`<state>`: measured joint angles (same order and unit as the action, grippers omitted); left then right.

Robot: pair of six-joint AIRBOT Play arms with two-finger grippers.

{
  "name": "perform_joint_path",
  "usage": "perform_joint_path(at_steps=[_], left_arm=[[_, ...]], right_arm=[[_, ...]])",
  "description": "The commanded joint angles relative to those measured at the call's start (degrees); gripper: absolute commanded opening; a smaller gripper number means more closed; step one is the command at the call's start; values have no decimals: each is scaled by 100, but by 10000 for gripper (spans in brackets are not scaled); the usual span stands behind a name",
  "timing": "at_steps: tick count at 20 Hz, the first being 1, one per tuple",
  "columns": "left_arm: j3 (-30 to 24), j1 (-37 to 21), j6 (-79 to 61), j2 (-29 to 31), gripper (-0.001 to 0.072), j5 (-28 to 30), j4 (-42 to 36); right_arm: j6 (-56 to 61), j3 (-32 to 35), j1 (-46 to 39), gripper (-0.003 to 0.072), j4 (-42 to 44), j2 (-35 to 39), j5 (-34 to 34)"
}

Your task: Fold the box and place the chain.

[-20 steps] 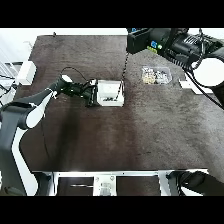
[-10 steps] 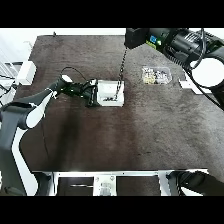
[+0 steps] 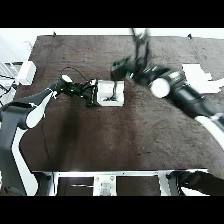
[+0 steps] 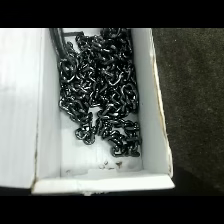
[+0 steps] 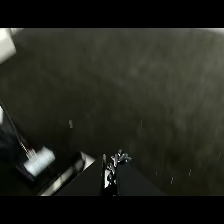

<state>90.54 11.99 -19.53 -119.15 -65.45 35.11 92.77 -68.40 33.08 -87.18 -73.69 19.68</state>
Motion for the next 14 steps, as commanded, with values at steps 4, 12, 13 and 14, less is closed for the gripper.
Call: perform_joint_path(at_steps=[4,12,13,14], left_arm=[[0,-2,0,4,469,0,2],[0,-2,0,4,469,0,0],[0,-2,0,4,469,2,0],[0,-2,0,4,469,0,0]], right_arm=[[17,935,2,0,278,-1320,-938],[-557,890,-105,451,245,-17,-280],[-715,890,-221,454,216,227,-181],[-833,890,-411,453,210,417,-192]])
